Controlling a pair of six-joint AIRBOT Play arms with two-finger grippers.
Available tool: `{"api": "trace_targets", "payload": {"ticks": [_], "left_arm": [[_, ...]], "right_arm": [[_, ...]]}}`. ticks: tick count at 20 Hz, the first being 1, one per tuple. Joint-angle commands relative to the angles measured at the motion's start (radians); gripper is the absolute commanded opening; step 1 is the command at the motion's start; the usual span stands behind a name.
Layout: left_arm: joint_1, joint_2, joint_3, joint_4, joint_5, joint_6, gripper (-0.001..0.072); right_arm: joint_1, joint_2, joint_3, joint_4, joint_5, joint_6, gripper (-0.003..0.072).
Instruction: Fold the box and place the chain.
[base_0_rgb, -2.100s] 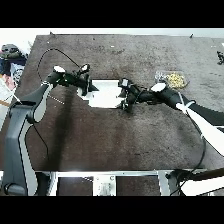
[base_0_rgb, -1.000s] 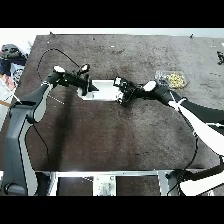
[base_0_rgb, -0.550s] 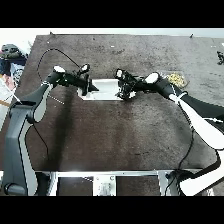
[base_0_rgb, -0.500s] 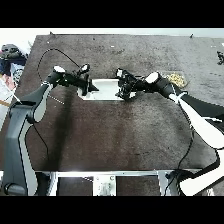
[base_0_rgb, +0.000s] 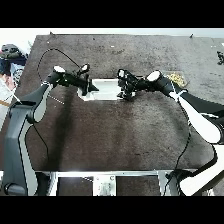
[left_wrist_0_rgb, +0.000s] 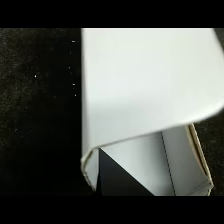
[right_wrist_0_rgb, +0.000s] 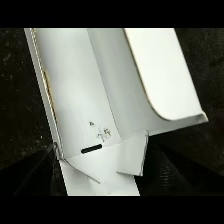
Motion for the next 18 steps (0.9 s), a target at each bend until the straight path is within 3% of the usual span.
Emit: {"api": "trace_targets", "payload": {"ticks": [1, 9, 11, 18], "left_arm": [[0.001, 0.000, 0.000, 0.001, -0.001, 0.000, 0.0011], [0.001, 0.000, 0.000, 0.001, -0.001, 0.000, 0.0011], [0.001, 0.000, 0.000, 0.001, -0.001, 0.000, 0.0011], [0.001, 0.000, 0.000, 0.001, -0.001, 0.000, 0.0011]], "right_arm": [[-0.002, -0.040, 0.047, 0.023, 0.073, -0.023, 0.0702], [-0.059, -0.205, 0.220, 0.063, 0.307, -0.023, 0.0700], [-0.067, -0.225, 0.238, 0.068, 0.324, -0.023, 0.0660], [-0.060, -0.294, 0.346, 0.071, 0.360, -0.024, 0.0662]]}}
